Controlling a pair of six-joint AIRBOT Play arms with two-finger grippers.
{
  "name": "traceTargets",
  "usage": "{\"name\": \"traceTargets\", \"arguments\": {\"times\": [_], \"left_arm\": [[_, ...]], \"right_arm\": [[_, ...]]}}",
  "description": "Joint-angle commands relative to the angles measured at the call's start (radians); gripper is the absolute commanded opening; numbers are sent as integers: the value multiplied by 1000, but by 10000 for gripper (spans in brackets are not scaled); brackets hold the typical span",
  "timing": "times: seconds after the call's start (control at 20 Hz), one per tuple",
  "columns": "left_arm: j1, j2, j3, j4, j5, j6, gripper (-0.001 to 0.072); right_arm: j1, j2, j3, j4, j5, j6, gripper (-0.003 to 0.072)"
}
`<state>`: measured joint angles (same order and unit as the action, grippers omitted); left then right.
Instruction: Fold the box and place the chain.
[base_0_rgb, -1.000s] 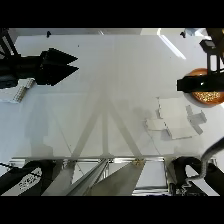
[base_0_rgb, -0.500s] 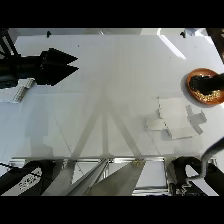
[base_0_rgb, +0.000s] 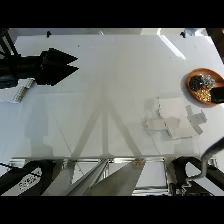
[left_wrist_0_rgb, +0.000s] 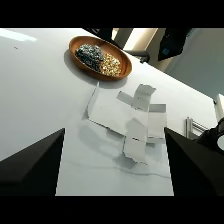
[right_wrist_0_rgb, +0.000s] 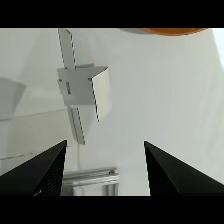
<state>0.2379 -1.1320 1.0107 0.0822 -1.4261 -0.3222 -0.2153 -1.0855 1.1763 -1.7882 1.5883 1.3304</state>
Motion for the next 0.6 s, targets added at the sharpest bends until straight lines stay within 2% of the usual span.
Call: {"name": "traceTargets", "arguments": {"times": [0.0, 0.15, 0.55], "left_arm": [[-1, 1, 0, 0, 0, 0, 697], [-1, 1, 0, 0, 0, 0, 697], [-1, 1, 0, 0, 0, 0, 697]], "right_arm": [[-16, -105, -37, 2, 45, -35, 536], [-15, -171, -82, -21, 18, -36, 534], [-16, -365, -84, -102, -21, -37, 510]]}}
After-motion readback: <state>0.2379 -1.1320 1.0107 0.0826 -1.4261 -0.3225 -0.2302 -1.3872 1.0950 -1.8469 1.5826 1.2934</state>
